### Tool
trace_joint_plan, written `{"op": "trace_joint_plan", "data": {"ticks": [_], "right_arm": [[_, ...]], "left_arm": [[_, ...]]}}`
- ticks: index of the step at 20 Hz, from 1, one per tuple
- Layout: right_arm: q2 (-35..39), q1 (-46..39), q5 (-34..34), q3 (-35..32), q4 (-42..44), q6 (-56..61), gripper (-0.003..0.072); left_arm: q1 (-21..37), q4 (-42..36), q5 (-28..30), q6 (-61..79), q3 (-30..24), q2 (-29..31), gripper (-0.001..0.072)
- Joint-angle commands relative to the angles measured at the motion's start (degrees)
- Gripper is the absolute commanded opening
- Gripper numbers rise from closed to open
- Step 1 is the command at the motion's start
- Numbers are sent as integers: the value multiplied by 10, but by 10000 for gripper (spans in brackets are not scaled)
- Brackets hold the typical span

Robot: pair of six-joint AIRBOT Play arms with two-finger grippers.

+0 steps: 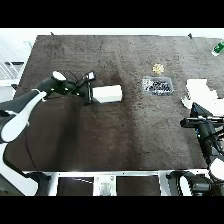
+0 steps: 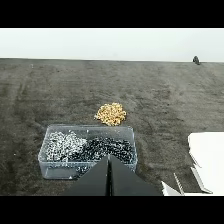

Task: Fold the box and place the chain.

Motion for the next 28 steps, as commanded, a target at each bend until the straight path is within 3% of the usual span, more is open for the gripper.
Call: {"op": "trace_joint_plan", "data": {"ticks": [1, 4, 10, 13, 16, 21, 28], "right_arm": [[0, 0, 0, 0, 0, 0, 10], [0, 0, 0, 0, 0, 0, 10], [0, 0, 0, -2, 0, 0, 10], [0, 0, 0, -2, 0, 0, 10], [0, 0, 0, -2, 0, 0, 10], [0, 0, 0, -2, 0, 0, 10], [0, 0, 0, -2, 0, 0, 11]], "left_arm": [[50, 2, 11, -67, 0, 53, 14], [130, 3, 38, -138, 0, 82, 14], [270, 17, 179, -286, 0, 86, 15], [314, 75, 214, -364, 0, 80, 16], [344, 155, 217, -426, 1, 61, 17], [384, 158, 239, -438, 6, 17, 17], [391, 169, 252, -444, 74, -50, 17]]}}
